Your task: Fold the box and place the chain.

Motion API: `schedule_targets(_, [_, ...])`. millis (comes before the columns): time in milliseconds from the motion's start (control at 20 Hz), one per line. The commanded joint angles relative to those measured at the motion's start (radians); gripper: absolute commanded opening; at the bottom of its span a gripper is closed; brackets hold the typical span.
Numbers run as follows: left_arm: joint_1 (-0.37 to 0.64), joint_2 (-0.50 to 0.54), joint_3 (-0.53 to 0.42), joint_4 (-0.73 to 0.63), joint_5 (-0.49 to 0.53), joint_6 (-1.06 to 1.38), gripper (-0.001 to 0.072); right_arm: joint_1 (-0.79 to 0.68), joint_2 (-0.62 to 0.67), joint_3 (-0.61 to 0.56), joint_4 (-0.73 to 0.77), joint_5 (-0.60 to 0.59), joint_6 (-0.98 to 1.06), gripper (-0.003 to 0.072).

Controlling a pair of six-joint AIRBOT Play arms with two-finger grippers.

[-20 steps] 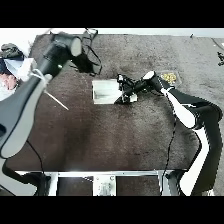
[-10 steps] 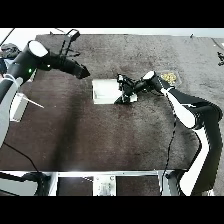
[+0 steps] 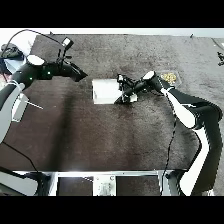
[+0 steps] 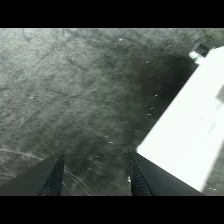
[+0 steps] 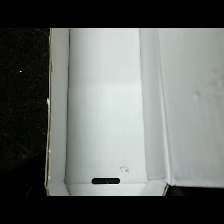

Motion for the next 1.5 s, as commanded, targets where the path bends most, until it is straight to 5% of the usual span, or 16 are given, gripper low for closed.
schedule_targets(0, [0.064, -0.115, 0.016, -0.192, -0.087, 0.245, 0.0425, 0.001, 0.0, 0.0, 0.0, 0.0, 0.0, 0.0463])
schedule_targets(150, [0.084, -0.225, 0.053, -0.186, -0.331, 0.37, 0.0427, 0.001, 0.0, 0.0, 0.0, 0.0, 0.0, 0.0463])
schedule_targets(300, [0.074, -0.265, 0.05, -0.084, -0.394, 0.531, 0.0429, 0.001, 0.0, 0.0, 0.0, 0.0, 0.0, 0.0463])
schedule_targets(350, [0.07, -0.265, 0.041, -0.039, -0.388, 0.557, 0.0503, 0.001, 0.0, 0.0, 0.0, 0.0, 0.0, 0.0463])
schedule_targets(400, [0.066, -0.266, 0.033, -0.031, -0.384, 0.567, 0.072, 0.001, 0.0, 0.0, 0.0, 0.0, 0.0, 0.0463])
schedule_targets(1450, [-0.062, -0.298, 0.029, -0.074, -0.323, 0.708, 0.072, 0.001, 0.0, 0.0, 0.0, 0.0, 0.0, 0.0463])
